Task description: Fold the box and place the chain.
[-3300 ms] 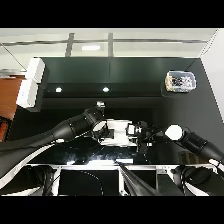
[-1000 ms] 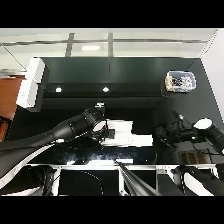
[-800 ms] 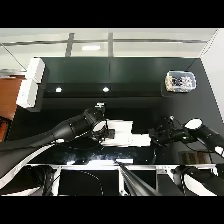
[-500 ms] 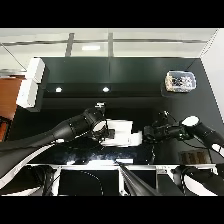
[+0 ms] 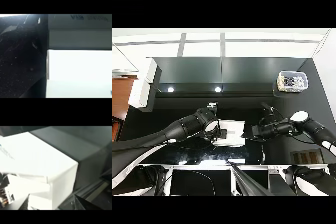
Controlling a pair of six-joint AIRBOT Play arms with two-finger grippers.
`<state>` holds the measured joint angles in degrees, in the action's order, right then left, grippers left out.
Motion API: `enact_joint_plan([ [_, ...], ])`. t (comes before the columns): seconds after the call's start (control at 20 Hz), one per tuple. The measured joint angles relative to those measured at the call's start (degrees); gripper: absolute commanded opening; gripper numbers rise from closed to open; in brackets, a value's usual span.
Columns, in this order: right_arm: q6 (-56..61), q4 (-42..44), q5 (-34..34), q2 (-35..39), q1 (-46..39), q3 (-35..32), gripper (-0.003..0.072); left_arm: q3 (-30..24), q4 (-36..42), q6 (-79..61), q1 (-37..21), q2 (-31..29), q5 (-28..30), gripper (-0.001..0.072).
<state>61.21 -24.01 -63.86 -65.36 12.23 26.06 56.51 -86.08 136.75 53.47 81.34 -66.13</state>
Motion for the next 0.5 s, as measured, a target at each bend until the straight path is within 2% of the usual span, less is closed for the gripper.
enact_joint_plan([
  [0.1, 2.97, -0.28, 3.34, 0.00, 3.17, 1.03, 0.0622, 0.00, 0.00, 0.00, -0.02, 0.00, 0.00, 0.0030],
  [0.15, 5.27, -0.85, 5.31, 0.00, 5.01, 1.66, 0.0461, 0.00, 0.00, 0.00, -0.02, 0.00, 0.00, 0.0030],
  [0.2, 8.24, -2.05, 7.06, -0.02, 6.97, 2.38, 0.0428, 0.00, 0.00, 0.00, -0.02, 0.00, 0.00, 0.0031],
  [0.35, 19.41, -10.01, 11.67, -0.04, 12.98, 4.92, 0.0428, 0.00, 0.00, 0.00, -0.02, 0.00, -0.02, 0.0031],
  [0.5, 34.58, -23.98, 14.08, -0.04, 19.50, 8.15, 0.0428, 0.00, 0.00, 0.00, -0.02, 0.00, 0.11, 0.0031],
])
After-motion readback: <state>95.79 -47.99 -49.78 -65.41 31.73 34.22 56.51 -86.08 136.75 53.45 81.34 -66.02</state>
